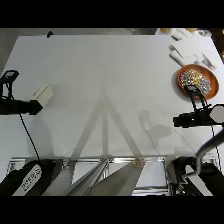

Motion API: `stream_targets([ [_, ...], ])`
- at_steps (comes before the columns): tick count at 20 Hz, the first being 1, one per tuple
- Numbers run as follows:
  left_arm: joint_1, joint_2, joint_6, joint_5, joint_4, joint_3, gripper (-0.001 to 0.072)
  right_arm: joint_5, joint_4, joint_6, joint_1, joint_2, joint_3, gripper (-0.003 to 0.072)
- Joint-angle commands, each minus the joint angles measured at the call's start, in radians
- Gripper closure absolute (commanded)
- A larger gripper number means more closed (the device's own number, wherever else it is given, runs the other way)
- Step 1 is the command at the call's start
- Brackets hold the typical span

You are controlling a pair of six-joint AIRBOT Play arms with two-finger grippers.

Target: Fold the box and place the chain.

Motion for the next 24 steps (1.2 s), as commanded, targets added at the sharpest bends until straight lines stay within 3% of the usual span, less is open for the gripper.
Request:
stream_targets([
  [1, 0.029, -0.017, -0.032, 0.013, 0.048, -0.072, 0.0417, 0.0, 0.0, 0.0, -0.001, 0.0, 0.0, 0.0668],
  [2, 0.029, -0.018, -0.049, 0.008, 0.058, -0.079, 0.0416, 0.0, 0.0, 0.0, -0.001, 0.0, 0.0, 0.0668],
  [3, 0.029, -0.018, -0.077, -0.005, 0.058, -0.082, 0.0363, 0.0, 0.0, 0.0, -0.001, 0.0, 0.0, 0.0668],
  [4, 0.029, -0.018, -0.101, -0.021, 0.058, -0.083, 0.0235, 0.0, 0.0, 0.0, -0.001, 0.0, 0.0, 0.0668],
  [5, 0.029, -0.018, -0.12, -0.042, 0.058, -0.083, 0.0172, 0.0, 0.0, 0.0, -0.001, 0.0, 0.0, 0.0668],
  [6, 0.029, -0.018, -0.12, -0.063, 0.058, -0.083, 0.0135, 0.0, 0.0, 0.0, -0.001, 0.0, 0.0, 0.0668],
  [9, 0.027, -0.017, -0.121, -0.128, 0.056, -0.083, 0.0131, 0.0, 0.0, 0.0, -0.001, 0.0, 0.0, 0.0668],
  [10, 0.026, -0.017, -0.121, -0.153, 0.052, -0.083, 0.0099, 0.0, 0.0, 0.0, -0.001, 0.0, 0.0, 0.0668],
  [11, 0.026, -0.017, -0.127, -0.174, 0.048, -0.083, 0.0, 0.0, 0.0, 0.0, -0.001, 0.0, 0.0, 0.0668],
  [15, 0.026, 0.017, -0.151, -0.216, 0.064, -0.083, 0.0008, 0.0, 0.0, 0.0, -0.001, 0.0, 0.0, 0.0668],
  [24, -0.141, 0.357, -0.184, -0.285, 0.103, -0.083, 0.0016, 0.0, 0.0, 0.0, -0.001, 0.0, 0.0, 0.0668],
])
